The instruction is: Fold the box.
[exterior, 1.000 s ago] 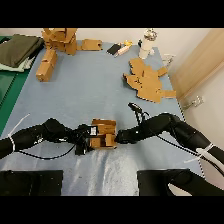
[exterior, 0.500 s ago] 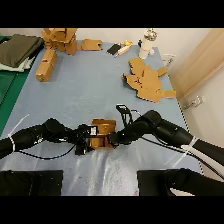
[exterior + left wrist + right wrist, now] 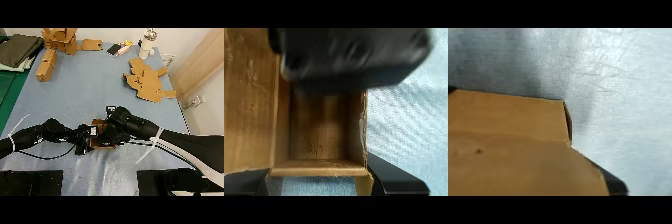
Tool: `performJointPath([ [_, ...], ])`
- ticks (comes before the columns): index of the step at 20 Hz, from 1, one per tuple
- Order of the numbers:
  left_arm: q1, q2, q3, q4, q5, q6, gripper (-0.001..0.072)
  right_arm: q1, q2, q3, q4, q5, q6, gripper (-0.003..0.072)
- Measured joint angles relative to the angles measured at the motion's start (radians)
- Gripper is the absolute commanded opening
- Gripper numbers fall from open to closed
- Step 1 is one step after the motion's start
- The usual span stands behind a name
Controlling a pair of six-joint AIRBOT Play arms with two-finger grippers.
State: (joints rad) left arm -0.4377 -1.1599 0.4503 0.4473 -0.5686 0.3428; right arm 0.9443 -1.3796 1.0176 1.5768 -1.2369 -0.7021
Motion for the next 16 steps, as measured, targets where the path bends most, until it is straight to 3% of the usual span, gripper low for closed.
performJointPath([
  [2, 0.0, 0.0, 0.0, -0.001, 0.0, -0.002, 0.0511, 0.005, -0.024, 0.015, -0.008, -0.032, 0.026, 0.0007],
  [7, 0.001, 0.0, 0.0, -0.002, -0.001, -0.002, 0.0511, 0.01, -0.045, 0.029, -0.003, -0.044, 0.05, 0.0018],
  [9, 0.001, 0.0, 0.0, 0.002, 0.0, 0.005, 0.0511, 0.011, -0.051, 0.029, 0.009, -0.047, 0.048, 0.0363],
  [10, 0.001, 0.0, 0.0, 0.004, 0.0, 0.009, 0.0511, 0.013, -0.053, 0.029, 0.027, -0.039, 0.047, 0.0407],
  [16, 0.001, 0.0, 0.0, 0.001, 0.001, 0.001, 0.0511, 0.012, 0.014, 0.031, 0.013, -0.086, 0.07, 0.0407],
])
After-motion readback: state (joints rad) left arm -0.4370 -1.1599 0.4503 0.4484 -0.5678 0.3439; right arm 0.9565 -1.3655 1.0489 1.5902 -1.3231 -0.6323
